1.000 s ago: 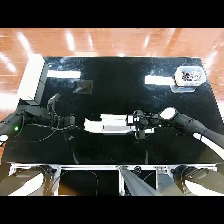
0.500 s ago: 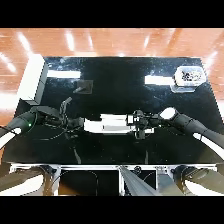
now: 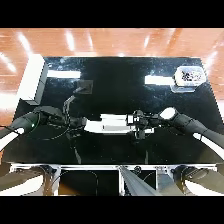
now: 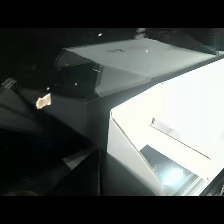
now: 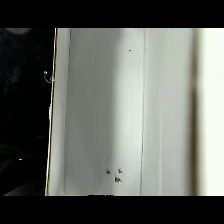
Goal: Fold the box and place the chain.
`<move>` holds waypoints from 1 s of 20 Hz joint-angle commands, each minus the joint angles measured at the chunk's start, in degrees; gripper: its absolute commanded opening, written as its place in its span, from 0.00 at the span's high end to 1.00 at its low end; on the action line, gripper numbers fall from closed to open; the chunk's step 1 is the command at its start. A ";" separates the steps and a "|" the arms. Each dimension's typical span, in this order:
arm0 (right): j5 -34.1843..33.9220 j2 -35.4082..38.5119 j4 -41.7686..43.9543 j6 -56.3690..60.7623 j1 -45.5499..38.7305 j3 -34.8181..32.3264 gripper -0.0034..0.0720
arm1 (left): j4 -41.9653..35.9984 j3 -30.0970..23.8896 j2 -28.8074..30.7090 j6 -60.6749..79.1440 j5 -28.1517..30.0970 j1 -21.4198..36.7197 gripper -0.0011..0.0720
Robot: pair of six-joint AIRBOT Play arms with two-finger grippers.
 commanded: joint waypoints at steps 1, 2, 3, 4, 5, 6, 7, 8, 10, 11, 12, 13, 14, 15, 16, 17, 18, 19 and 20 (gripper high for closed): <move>0.02 -0.04 0.00 0.02 0.04 0.04 0.24 | -0.85 0.07 -0.07 1.01 0.13 -0.83 0.96; 0.00 -0.04 0.00 0.02 0.04 0.04 0.24 | -0.90 0.07 -0.13 1.18 0.17 -1.09 0.96; 0.02 -0.04 0.00 0.02 0.04 0.04 0.24 | -0.83 0.07 -0.22 1.25 0.28 -1.38 0.96; 0.02 -0.04 0.02 0.02 0.04 0.04 0.24 | -0.85 0.07 -0.28 1.51 0.50 -1.73 0.96; 0.00 -0.04 0.00 0.02 0.04 0.04 0.24 | -0.92 0.07 -0.28 1.99 0.63 -1.97 0.96; 0.00 -0.04 0.00 0.02 0.04 0.04 0.24 | -0.96 0.07 -0.28 2.05 0.63 -2.19 0.96; 0.00 -0.04 0.00 0.02 0.04 0.04 0.24 | -1.11 0.07 -0.28 2.10 0.61 -2.36 0.96; 0.00 -0.04 0.00 0.02 0.04 0.04 0.24 | -1.51 0.09 -0.28 2.12 0.61 -2.60 0.96; 0.00 -0.04 0.00 0.02 0.04 0.04 0.24 | -2.45 0.20 -0.28 2.49 0.83 -3.02 0.96; 0.00 -0.04 0.02 0.02 0.04 0.04 0.24 | -2.64 0.48 -0.26 2.58 1.29 -3.34 0.96; 0.00 -0.04 0.00 0.02 0.04 0.04 0.24 | -2.82 1.05 -0.26 3.23 2.08 -3.39 0.96; 0.00 -0.04 0.00 0.02 0.04 0.04 0.24 | -3.32 1.73 -0.26 3.63 2.67 -3.39 0.96; 0.00 -0.04 0.00 0.02 0.04 0.04 0.24 | -3.23 2.51 -0.26 3.63 3.28 -3.39 0.96; 0.00 -0.04 0.02 0.02 0.04 0.04 0.24 | -3.19 3.32 -0.26 3.58 3.74 -3.34 0.96; 0.00 -0.04 0.00 0.02 0.04 0.04 0.24 | -3.21 4.17 -0.22 3.56 4.20 -3.34 0.96; 0.00 -0.04 0.00 0.02 0.04 0.04 0.24 | -3.21 5.03 -0.17 3.56 4.83 -3.34 0.96; 0.00 -0.04 0.00 0.02 0.04 0.04 0.24 | -3.23 5.88 -0.13 3.54 5.44 -3.39 0.96; 0.00 -0.04 0.00 0.02 0.04 0.04 0.24 | -3.28 6.58 -0.13 3.56 6.32 -3.39 0.96; 0.00 -0.04 0.02 0.02 0.04 0.04 0.24 | -3.26 7.13 -0.13 3.54 7.28 -3.39 0.96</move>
